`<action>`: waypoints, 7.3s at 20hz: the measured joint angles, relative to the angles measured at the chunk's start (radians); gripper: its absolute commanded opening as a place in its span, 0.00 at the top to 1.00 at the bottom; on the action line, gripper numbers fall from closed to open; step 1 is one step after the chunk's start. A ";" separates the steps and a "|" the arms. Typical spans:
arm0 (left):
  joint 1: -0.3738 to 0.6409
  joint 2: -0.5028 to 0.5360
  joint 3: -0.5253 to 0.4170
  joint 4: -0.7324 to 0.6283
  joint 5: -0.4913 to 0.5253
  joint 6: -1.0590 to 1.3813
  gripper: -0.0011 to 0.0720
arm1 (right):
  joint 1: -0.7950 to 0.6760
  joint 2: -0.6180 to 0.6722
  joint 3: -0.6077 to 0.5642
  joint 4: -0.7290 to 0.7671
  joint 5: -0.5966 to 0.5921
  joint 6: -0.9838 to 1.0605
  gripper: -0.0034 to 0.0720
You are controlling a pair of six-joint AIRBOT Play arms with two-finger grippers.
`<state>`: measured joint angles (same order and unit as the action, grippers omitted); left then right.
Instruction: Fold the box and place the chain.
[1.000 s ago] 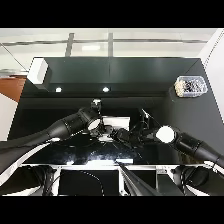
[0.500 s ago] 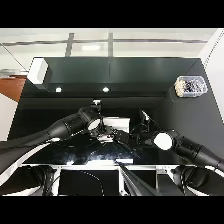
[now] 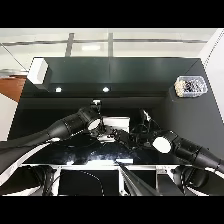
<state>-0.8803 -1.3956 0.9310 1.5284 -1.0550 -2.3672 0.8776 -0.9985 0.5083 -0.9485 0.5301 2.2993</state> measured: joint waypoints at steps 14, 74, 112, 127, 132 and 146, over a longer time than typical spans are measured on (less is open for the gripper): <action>0.000 0.000 0.000 0.002 0.001 0.003 0.95 | 0.001 0.011 0.000 -0.049 -0.007 0.024 0.79; 0.652 0.365 -0.196 -0.483 -0.299 1.380 0.01 | -0.601 0.089 0.214 -0.440 0.454 -0.770 0.37; 0.469 0.075 -0.319 -0.956 0.130 2.576 0.01 | -0.601 0.089 0.214 -0.440 0.453 -0.766 0.37; 0.418 0.075 -0.317 -0.915 0.162 2.554 0.43 | -0.601 0.066 0.217 -0.397 0.476 -0.792 0.01; 0.409 0.075 -0.317 -0.900 0.175 2.532 0.43 | -0.601 0.035 0.248 -0.068 0.349 -1.067 0.01; 0.407 0.075 -0.317 -0.901 0.228 2.491 0.43 | -0.526 -0.053 0.272 0.080 0.528 -1.505 0.02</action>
<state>-0.4736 -1.3209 0.6136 0.6270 -0.8268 0.1242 0.3511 -1.0512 0.7803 -0.8680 1.0584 0.7948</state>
